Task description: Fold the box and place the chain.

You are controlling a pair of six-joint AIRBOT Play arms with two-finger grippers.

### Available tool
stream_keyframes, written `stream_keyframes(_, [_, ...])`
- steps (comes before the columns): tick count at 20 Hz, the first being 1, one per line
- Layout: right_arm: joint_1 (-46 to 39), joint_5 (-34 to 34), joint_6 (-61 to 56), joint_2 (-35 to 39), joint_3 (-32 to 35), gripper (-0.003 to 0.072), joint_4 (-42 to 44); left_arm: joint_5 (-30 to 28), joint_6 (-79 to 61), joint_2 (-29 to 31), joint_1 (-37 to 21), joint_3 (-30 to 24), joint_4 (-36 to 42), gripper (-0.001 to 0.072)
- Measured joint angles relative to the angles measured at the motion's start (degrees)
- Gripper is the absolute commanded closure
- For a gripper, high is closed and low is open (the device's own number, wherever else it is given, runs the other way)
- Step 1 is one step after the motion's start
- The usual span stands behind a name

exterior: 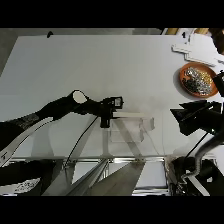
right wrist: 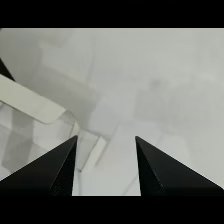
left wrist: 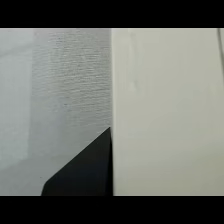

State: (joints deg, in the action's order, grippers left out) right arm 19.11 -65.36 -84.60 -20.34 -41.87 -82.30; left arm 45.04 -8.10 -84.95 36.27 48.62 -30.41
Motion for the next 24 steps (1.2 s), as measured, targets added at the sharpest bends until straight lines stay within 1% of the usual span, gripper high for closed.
stream_keyframes(5, [0.0, 0.02, 0.0, 0.0, 0.0, 0.0283, 0.02, -0.57, -1.95, -0.22, 0.0, 0.0, 0.28, 0.071])
stream_keyframes(9, [0.0, 0.02, 0.02, 0.0, 0.0, 0.0283, 0.02, -2.97, -2.23, -0.26, 0.07, 0.0, 1.25, 0.071])
stream_keyframes(13, [0.0, 0.02, 0.02, 0.0, 0.0, 0.0283, 0.02, -4.13, -2.34, -0.28, 0.28, 0.0, 2.03, 0.0709])
stream_keyframes(24, [0.0, 0.0, 0.35, 0.0, 0.0, 0.0283, 0.02, -4.5, -2.38, -0.28, 0.35, 0.0, 2.49, 0.0701])
